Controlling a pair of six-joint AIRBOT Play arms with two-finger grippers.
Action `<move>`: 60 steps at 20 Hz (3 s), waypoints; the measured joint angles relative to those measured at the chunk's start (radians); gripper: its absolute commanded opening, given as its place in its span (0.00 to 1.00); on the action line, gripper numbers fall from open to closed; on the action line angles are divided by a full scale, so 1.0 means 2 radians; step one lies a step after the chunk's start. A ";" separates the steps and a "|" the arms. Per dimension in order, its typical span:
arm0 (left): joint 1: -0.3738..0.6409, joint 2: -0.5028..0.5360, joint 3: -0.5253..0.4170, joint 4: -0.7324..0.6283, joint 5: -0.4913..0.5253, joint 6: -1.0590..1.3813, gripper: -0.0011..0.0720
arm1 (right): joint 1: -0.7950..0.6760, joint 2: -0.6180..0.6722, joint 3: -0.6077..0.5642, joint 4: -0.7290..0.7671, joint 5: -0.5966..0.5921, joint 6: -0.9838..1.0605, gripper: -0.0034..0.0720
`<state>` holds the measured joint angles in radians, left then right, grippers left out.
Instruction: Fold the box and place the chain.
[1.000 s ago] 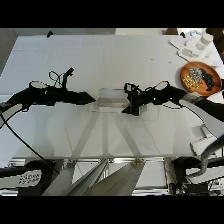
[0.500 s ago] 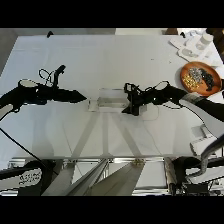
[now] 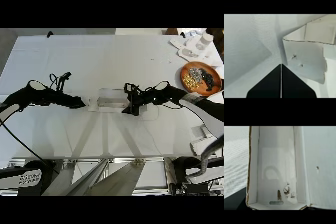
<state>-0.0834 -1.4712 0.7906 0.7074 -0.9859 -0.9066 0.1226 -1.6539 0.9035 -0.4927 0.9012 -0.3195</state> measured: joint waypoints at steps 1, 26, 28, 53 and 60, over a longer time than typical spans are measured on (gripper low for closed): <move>-0.007 -0.005 0.000 0.002 0.003 -0.005 0.02 | 0.000 0.000 0.000 0.000 0.000 0.000 0.63; -0.027 -0.026 0.000 -0.158 -0.013 0.062 0.31 | 0.000 0.000 0.000 0.000 0.000 0.000 0.63; -0.026 -0.026 0.000 -0.159 -0.014 0.065 0.31 | 0.000 0.000 0.000 0.000 0.000 0.000 0.63; -0.068 -0.024 0.000 -0.189 0.000 0.070 0.74 | 0.000 0.000 0.000 0.000 0.000 0.000 0.63; -0.088 0.004 0.006 -0.131 0.061 0.030 0.71 | 0.000 0.000 0.000 0.000 0.000 0.000 0.63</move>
<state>-0.2600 -1.4639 0.8017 0.4446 -0.8639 -0.8459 0.1226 -1.6539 0.9035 -0.4927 0.9012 -0.3195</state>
